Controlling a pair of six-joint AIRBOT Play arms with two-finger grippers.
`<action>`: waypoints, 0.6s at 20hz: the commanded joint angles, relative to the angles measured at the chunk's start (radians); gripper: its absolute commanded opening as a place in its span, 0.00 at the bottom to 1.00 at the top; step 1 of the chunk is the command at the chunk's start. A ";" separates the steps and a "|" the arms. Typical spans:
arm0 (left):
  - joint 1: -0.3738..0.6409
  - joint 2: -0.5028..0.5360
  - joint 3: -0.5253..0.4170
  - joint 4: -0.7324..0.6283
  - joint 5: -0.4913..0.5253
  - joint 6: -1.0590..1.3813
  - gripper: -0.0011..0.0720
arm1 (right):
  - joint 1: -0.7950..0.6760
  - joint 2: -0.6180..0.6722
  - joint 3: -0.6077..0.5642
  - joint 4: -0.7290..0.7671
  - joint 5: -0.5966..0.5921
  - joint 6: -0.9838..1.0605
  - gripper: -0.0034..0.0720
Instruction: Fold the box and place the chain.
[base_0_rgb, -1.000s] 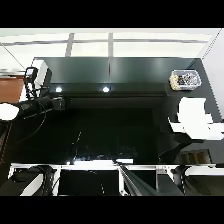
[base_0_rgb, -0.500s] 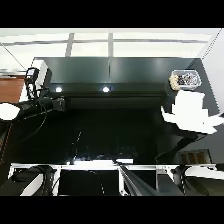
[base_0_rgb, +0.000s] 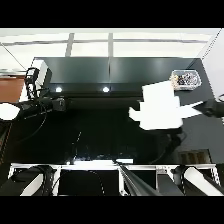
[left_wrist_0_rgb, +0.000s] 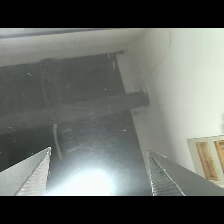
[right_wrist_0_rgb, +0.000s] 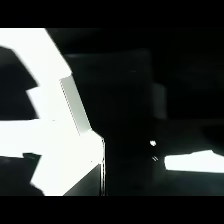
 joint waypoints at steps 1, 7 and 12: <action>-0.010 -0.018 0.000 -0.008 -0.050 0.004 0.99 | 0.177 0.232 -0.275 0.273 -0.211 -0.105 0.06; -0.012 -0.201 0.036 -0.156 -0.131 0.062 0.98 | 0.649 0.388 -0.557 0.394 -0.618 -0.099 0.06; 0.008 -0.492 0.170 -0.570 -0.489 0.482 0.98 | 0.888 0.388 -0.558 0.397 -0.794 -0.082 0.06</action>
